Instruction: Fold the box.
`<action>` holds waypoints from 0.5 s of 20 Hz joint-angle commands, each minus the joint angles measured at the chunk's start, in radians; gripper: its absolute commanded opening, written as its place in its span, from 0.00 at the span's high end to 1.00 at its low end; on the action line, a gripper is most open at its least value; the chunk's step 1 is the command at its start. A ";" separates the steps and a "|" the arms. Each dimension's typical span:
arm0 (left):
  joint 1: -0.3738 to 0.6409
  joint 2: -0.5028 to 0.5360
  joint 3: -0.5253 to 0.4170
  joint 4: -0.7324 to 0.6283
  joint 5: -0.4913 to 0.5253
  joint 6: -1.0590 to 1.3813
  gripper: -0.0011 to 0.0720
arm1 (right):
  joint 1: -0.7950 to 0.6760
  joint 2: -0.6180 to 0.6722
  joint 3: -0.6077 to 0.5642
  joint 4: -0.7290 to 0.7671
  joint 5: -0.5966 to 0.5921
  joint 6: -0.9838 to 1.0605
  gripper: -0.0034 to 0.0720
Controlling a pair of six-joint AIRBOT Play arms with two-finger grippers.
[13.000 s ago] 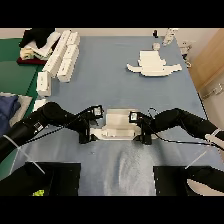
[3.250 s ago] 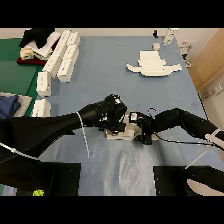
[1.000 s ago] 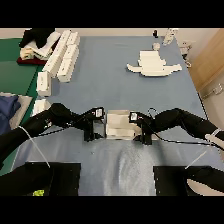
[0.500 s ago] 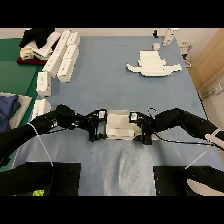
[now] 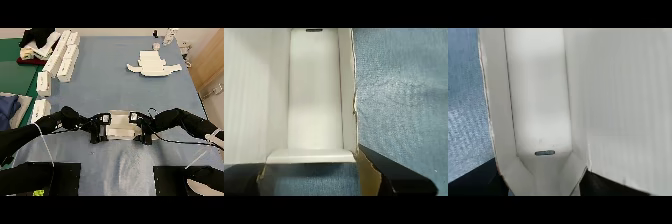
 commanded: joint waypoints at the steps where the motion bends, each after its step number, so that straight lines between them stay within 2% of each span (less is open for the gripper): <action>1: -0.023 -0.005 0.002 0.015 0.037 -0.028 0.04 | 0.000 -0.001 0.000 0.001 0.000 0.002 0.27; 10: -0.026 -0.006 0.003 0.017 0.074 -0.075 0.04 | 0.000 -0.001 0.000 0.000 0.000 0.002 0.27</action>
